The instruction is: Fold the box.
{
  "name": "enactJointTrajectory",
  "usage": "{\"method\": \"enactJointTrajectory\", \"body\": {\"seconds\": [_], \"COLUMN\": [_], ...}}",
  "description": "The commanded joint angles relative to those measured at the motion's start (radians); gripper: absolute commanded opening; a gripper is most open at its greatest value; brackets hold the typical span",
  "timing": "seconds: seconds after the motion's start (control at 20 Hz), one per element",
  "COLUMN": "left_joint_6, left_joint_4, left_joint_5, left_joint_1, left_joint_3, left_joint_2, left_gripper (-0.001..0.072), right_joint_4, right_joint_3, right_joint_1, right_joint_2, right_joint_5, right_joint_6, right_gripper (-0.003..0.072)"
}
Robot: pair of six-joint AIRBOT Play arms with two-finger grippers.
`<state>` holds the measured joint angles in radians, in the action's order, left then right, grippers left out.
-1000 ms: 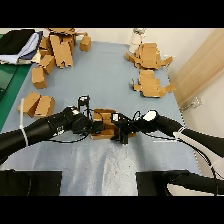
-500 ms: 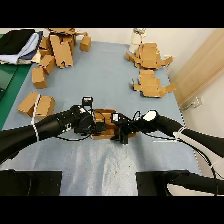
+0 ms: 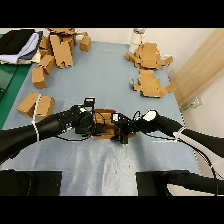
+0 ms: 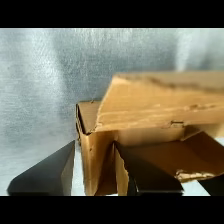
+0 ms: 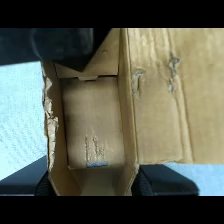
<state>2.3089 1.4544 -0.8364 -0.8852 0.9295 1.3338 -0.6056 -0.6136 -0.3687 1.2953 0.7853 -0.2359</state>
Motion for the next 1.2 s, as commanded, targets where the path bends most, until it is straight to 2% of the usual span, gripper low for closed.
{"method": "enactJointTrajectory", "body": {"seconds": [0.0, 0.15, 0.3, 0.7, 0.8, 0.9, 0.95, 1.15], "left_joint_6": [-0.051, -0.087, -0.087, -0.056, -0.052, -0.052, -0.055, -0.053], "left_joint_4": [-0.027, -0.026, -0.026, -0.022, -0.021, -0.021, -0.021, -0.023], "left_joint_5": [-0.063, -0.137, -0.165, -0.245, -0.24, -0.23, -0.225, -0.221], "left_joint_1": [0.001, 0.001, 0.002, 0.016, 0.021, 0.023, 0.022, 0.022], "left_joint_3": [0.016, 0.083, 0.131, 0.187, 0.187, 0.187, 0.187, 0.187], "left_joint_2": [0.005, 0.043, 0.082, 0.18, 0.18, 0.18, 0.18, 0.18], "left_gripper": [0.0368, 0.0369, 0.0369, 0.0367, 0.0123, 0.0103, 0.001, 0.0009], "right_joint_4": [0.0, 0.0, 0.0, 0.0, 0.0, 0.0, 0.0, 0.0], "right_joint_3": [0.0, 0.0, 0.0, 0.0, 0.0, 0.0, 0.0, 0.0], "right_joint_1": [0.0, 0.0, 0.0, 0.0, 0.0, 0.0, 0.0, 0.0], "right_joint_2": [0.0, 0.0, 0.0, 0.0, 0.0, 0.0, 0.0, 0.0], "right_joint_5": [0.0, 0.0, 0.0, 0.0, 0.0, 0.0, 0.0, 0.0], "right_joint_6": [0.0, 0.0, 0.0, 0.0, 0.0, 0.0, 0.0, 0.0], "right_gripper": [0.05, 0.0501, 0.0501, 0.0501, 0.05, 0.0501, 0.0501, 0.0501]}}
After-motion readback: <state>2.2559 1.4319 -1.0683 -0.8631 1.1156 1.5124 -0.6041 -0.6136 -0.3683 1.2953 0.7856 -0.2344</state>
